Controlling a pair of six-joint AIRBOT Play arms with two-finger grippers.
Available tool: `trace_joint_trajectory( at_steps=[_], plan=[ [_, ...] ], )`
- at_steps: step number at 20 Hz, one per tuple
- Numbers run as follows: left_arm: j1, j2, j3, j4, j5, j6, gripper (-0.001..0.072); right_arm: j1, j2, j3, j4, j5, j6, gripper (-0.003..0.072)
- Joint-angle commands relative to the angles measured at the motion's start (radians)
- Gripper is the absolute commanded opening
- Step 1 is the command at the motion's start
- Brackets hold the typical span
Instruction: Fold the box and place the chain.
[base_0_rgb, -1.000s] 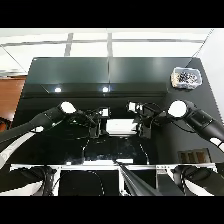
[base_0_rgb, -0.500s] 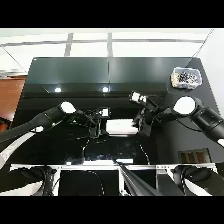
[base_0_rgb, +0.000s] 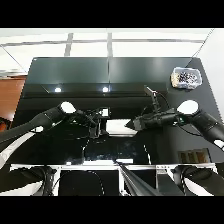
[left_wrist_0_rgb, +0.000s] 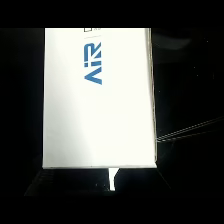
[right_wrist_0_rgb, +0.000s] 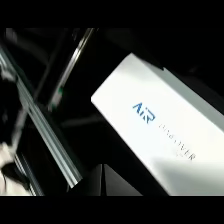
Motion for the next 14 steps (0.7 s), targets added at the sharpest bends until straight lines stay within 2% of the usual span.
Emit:
trace_joint_trajectory(
  at_steps=[1, 6, 11, 14],
  plan=[
    [0.0, 0.0, 0.0, 0.0, 0.002, 0.0, 0.0486, 0.033, -0.042, -0.024, 0.084, -0.101, 0.096, 0.0011],
    [0.0, 0.0, 0.0, 0.0, 0.002, 0.0, 0.0486, 0.042, -0.117, -0.024, 0.076, -0.11, 0.098, 0.0011],
    [0.0, 0.0, 0.0, 0.0, 0.003, 0.0, 0.0487, 0.046, -0.146, -0.024, -0.061, -0.121, 0.137, 0.0011],
    [0.0, 0.0, 0.0, 0.0, 0.003, 0.0, 0.0487, 0.046, -0.146, -0.024, -0.092, -0.13, 0.143, 0.0011]
  ],
)
